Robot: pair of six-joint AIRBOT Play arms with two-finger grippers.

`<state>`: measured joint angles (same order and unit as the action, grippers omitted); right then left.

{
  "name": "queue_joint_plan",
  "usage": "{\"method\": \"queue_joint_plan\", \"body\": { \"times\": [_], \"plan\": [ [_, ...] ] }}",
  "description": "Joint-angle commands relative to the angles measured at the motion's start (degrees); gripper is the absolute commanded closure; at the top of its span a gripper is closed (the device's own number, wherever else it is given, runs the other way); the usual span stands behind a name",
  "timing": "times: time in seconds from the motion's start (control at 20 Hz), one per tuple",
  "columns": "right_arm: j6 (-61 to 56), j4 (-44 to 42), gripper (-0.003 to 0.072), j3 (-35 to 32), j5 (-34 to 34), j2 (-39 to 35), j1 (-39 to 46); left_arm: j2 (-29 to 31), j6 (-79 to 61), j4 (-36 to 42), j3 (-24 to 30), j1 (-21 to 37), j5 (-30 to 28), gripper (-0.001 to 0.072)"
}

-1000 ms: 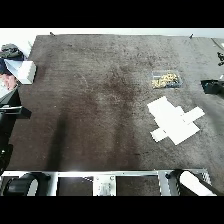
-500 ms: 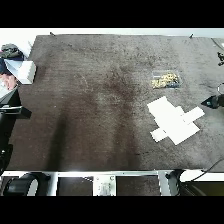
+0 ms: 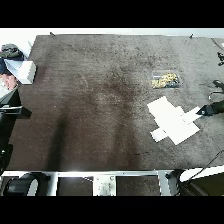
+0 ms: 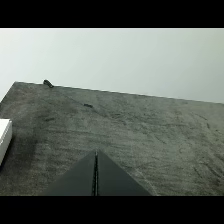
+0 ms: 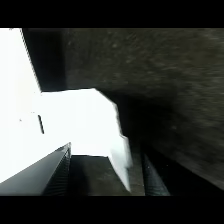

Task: Fold the box and place the chain.

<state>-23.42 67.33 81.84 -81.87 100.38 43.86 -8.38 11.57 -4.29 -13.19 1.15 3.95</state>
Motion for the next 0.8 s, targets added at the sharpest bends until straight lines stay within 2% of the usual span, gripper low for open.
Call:
{"method": "queue_joint_plan", "body": {
  "times": [0.0,0.35,0.4,0.5,0.6,0.65,0.7,0.75],
  "plan": [
    [0.7,-2.0,0.0209,0.2,-4.6,2.9,-0.1,0.0,0.0,0.0,0.0,0.0,0.0,0.0699],
    [1.8,-3.2,0.0227,0.0,-7.1,3.6,-0.3,0.0,0.0,0.0,0.0,0.0,0.0,0.0699],
    [2.2,-3.4,0.0341,0.0,-7.4,3.8,-0.4,0.0,0.0,0.0,0.0,0.0,0.0,0.0698],
    [2.8,-3.1,0.0337,0.0,-8.5,3.9,-0.4,0.0,0.0,0.0,0.0,0.0,0.0,0.0699],
    [2.9,-3.3,0.0463,0.0,-9.5,3.9,-0.4,0.0,0.0,0.0,0.0,0.0,0.0,0.0699],
    [2.9,-3.8,0.0489,0.0,-10.6,3.9,-0.4,0.0,0.0,0.0,0.0,0.0,0.0,0.0699],
    [3.5,-4.8,0.0640,0.0,-12.4,3.9,-0.4,0.0,0.0,0.0,0.0,0.0,0.0,0.0699],
    [4.9,-6.1,0.0670,0.0,-14.1,3.9,-0.4,0.0,0.0,0.0,0.0,0.0,0.1,0.0699]
  ]
}}
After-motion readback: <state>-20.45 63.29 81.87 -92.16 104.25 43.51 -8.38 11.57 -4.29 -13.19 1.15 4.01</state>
